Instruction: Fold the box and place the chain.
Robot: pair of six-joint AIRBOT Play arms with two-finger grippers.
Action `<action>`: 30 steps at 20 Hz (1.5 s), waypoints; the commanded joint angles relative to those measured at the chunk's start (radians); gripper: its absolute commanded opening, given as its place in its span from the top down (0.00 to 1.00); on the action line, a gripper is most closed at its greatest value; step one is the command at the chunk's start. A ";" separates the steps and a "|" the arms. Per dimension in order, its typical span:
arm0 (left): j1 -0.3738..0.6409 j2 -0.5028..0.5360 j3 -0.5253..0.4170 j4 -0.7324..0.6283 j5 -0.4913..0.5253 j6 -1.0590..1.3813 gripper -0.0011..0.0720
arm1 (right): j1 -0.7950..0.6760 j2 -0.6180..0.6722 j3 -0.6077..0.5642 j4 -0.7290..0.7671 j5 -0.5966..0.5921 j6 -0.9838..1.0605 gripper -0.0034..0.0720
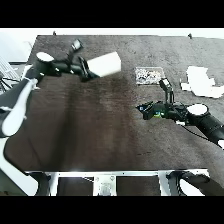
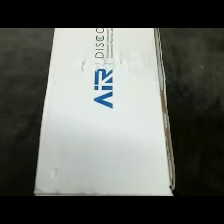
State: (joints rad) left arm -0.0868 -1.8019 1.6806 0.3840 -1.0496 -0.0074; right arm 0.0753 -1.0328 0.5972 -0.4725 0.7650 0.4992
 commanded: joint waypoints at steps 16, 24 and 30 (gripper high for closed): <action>0.222 0.178 -0.504 0.008 1.085 -0.351 0.96 | -0.023 0.000 -0.001 0.011 -0.087 -0.002 0.94; 0.222 0.123 -0.556 0.018 1.012 -0.351 0.96 | -0.023 0.000 -0.001 0.012 -0.104 -0.002 0.94; 0.222 0.109 -0.551 0.020 1.056 -0.359 0.96 | -0.022 0.000 -0.001 0.012 -0.104 -0.002 0.94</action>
